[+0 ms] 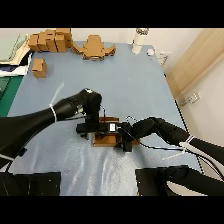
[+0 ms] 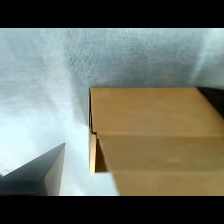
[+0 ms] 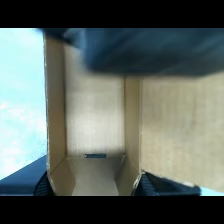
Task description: Fold the box.
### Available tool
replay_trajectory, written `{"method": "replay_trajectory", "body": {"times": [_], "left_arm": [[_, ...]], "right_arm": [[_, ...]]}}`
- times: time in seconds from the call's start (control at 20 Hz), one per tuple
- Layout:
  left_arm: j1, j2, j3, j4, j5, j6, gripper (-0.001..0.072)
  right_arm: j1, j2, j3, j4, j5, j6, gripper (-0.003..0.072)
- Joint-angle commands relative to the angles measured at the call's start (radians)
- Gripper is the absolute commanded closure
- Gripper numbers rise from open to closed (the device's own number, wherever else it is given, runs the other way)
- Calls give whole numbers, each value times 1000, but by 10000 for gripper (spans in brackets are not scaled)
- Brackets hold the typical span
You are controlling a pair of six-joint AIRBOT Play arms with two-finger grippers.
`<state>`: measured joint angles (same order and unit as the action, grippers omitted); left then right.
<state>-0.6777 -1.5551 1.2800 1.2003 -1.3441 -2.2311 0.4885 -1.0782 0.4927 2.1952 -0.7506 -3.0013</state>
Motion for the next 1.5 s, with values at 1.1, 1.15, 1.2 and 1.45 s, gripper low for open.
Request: {"method": "replay_trajectory", "body": {"times": [1.1, 1.15, 1.2, 1.45], "left_arm": [[471, 341, -575, -541, 518, 2398, 690], [463, 373, -643, -649, 524, 2559, 333], [450, 388, -693, -738, 537, 2671, 26], [336, 338, -736, -825, 626, 2702, 22]], "right_arm": [[0, 0, 0, 0, -2, 0, 166], [0, 0, 0, 0, -2, 0, 165], [0, 0, 0, 0, -2, 0, 165], [0, 0, 0, 0, -2, 0, 166]]}}
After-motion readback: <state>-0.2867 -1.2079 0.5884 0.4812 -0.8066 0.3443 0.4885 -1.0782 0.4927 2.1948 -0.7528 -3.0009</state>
